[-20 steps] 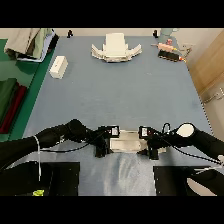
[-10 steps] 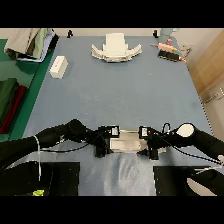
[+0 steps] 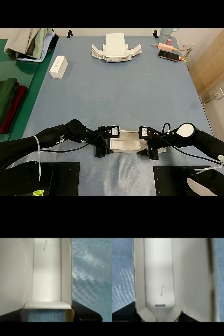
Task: Fold the box.
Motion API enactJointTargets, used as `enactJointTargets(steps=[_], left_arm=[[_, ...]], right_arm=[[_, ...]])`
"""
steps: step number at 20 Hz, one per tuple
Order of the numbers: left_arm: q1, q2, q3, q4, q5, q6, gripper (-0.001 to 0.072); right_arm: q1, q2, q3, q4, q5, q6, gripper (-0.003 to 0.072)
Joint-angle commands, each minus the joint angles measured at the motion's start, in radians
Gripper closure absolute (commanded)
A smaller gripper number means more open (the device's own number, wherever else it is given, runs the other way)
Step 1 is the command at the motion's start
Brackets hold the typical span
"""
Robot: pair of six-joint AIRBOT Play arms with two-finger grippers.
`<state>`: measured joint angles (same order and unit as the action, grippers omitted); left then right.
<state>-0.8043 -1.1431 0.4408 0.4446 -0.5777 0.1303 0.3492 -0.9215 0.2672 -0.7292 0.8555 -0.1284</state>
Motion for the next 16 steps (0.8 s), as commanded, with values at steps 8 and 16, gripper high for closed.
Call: enactJointTargets(steps=[8,16], left_arm=[[0.000,0.000,0.001,0.000,0.000,0.000,0.0241],[0.000,0.000,0.001,0.000,0.000,0.000,0.0241]], right_arm=[[0.000,0.000,0.005,0.011,0.001,0.000,-0.0034],[-0.001,0.049,0.034,-0.105,0.020,0.052,-0.0032]])
